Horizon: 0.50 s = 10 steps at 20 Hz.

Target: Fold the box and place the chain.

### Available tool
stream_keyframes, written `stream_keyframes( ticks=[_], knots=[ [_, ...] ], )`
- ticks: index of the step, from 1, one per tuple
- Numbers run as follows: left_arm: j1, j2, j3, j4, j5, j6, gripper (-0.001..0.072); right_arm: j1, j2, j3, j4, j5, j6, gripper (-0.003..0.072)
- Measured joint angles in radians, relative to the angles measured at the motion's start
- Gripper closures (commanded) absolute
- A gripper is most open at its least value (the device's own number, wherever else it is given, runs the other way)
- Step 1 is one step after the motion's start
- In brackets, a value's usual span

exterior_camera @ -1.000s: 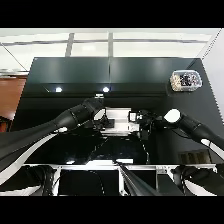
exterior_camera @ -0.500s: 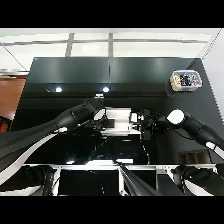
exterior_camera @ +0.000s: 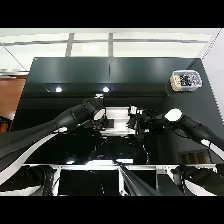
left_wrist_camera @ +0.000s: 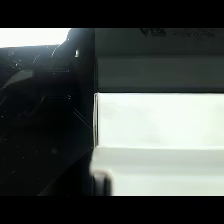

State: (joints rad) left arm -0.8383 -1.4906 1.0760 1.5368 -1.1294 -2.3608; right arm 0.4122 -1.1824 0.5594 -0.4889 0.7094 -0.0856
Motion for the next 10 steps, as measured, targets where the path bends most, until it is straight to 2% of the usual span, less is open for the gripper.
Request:
stream_keyframes(
  ticks=[4, 5, 6, 7, 8, 9, 10],
  knots=[
    [0.000, 0.000, 0.000, 0.000, 0.001, 0.000, 0.0683, 0.002, -0.006, -0.002, 0.016, 0.003, 0.001, 0.0554],
    [0.000, 0.000, 0.000, 0.000, 0.001, 0.000, 0.0683, 0.002, -0.006, -0.002, 0.019, 0.003, 0.004, 0.0415],
    [0.000, 0.000, 0.000, 0.000, 0.002, 0.000, 0.0683, 0.002, -0.008, -0.002, 0.022, 0.004, 0.011, 0.0401],
    [0.000, 0.000, 0.000, 0.000, 0.002, 0.000, 0.0684, 0.002, -0.008, -0.002, 0.022, 0.005, 0.020, 0.0403],
    [0.000, 0.000, 0.000, 0.000, 0.002, 0.000, 0.0684, 0.002, -0.010, -0.002, 0.022, 0.004, 0.029, 0.0501],
    [0.000, 0.000, 0.000, 0.000, 0.002, 0.000, 0.0683, 0.002, -0.010, -0.002, 0.021, 0.003, 0.036, 0.0519],
    [0.000, 0.000, 0.000, 0.000, 0.002, 0.000, 0.0684, 0.002, -0.010, -0.002, 0.021, 0.004, 0.048, 0.0370]
  ],
)
